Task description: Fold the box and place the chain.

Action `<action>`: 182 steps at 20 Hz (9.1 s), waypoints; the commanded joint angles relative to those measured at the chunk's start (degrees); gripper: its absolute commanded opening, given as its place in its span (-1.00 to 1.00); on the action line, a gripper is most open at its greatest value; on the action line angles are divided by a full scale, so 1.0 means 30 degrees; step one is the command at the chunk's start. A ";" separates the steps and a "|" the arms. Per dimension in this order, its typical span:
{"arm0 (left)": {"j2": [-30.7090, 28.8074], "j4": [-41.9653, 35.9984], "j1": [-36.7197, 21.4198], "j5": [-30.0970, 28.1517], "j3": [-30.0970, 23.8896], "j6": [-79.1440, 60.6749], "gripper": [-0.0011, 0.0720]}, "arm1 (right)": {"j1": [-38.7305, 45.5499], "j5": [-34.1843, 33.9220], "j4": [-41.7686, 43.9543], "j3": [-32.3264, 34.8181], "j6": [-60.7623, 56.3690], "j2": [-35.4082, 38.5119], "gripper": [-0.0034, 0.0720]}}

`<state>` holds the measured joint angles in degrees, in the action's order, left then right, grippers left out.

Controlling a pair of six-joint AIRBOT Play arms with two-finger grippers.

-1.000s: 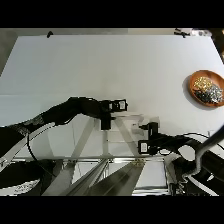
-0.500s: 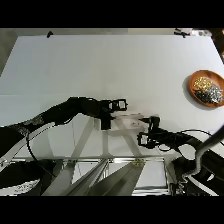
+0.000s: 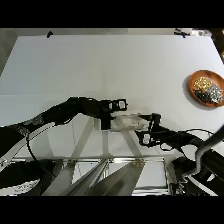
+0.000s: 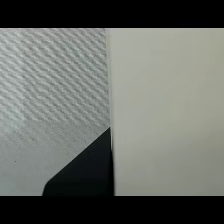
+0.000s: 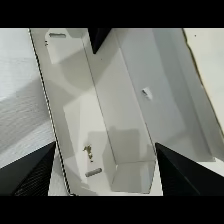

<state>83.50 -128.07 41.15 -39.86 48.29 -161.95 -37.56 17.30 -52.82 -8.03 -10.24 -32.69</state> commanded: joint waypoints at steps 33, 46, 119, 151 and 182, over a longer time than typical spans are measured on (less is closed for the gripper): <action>-0.0007 0.0007 0.0007 0.0000 0.0015 0.0000 -0.93 | 0.6929 0.5960 0.5807 -0.1894 0.7774 -0.4510 0.93; -0.0007 0.0007 0.0007 -0.0007 0.0015 0.0000 -0.93 | 0.7817 0.9595 0.6951 -0.3519 1.0965 -0.8043 0.93; -0.0007 0.0007 0.0007 0.0000 0.0015 0.0000 -0.93 | 0.8255 0.9989 0.7548 -0.5217 1.2087 -1.2874 0.48; -0.0007 0.0007 0.0007 -0.0007 0.0015 0.0000 -0.93 | 0.8262 1.0091 0.7563 -0.5217 1.2072 -1.2874 0.19; -0.1319 0.0080 -0.0015 -0.2069 0.0015 0.1027 0.47 | 0.8262 1.0083 0.7563 -0.5217 1.2072 -1.2874 0.19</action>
<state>80.58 -128.03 41.17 -45.23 48.29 -159.81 -12.75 47.59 -30.15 -23.70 26.09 -71.29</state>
